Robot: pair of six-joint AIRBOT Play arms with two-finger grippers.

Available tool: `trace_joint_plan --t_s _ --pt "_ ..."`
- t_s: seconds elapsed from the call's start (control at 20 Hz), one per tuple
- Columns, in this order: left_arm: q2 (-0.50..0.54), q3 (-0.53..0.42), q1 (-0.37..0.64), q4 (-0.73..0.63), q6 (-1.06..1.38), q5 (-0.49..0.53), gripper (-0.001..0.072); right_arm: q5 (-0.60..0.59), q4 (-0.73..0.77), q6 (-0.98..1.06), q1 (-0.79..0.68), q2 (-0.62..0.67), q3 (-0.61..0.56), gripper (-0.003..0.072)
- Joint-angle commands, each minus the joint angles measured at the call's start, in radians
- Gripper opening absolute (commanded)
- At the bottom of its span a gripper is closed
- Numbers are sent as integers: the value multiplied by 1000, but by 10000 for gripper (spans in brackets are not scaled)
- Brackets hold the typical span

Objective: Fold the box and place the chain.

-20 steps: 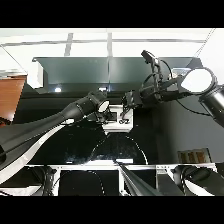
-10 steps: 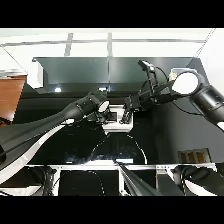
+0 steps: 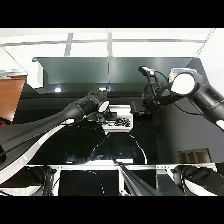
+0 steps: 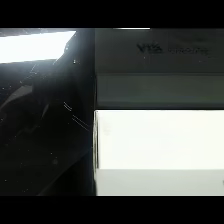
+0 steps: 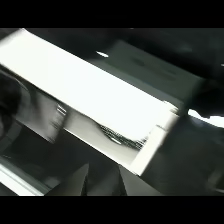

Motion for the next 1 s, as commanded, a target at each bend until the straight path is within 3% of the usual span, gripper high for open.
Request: trace_joint_plan --t_s 0.0,0.1,0.15,0.35,0.55,0.6,0.65,0.7,0.85,0.95 --pt "0 1 1 0 0 5 27 57 -331 86 -12 93 -29 223" --pt "0 1 0 0 0 5 27 19 -486 167 -29 148 -86 222" --pt "0 1 0 0 0 8 27 3 -487 204 -47 164 -107 222" --pt "0 1 -2 -1 0 35 28 -63 -274 157 -64 175 -113 222" --pt "1 13 -2 -13 -5 32 33 -103 -235 117 -59 175 -113 222" --pt "2 19 -2 -21 -5 18 127 -103 -235 108 -59 175 -113 222" --pt "7 27 -5 -21 13 13 313 -103 -238 105 -59 175 -113 222" --pt "21 34 -13 -11 49 15 437 -103 -238 101 -59 174 -113 222" --pt "117 40 -70 119 140 -24 449 -101 -239 101 -59 174 -113 222" --pt "198 26 -95 274 180 -100 449 -101 -239 101 -60 174 -113 221"
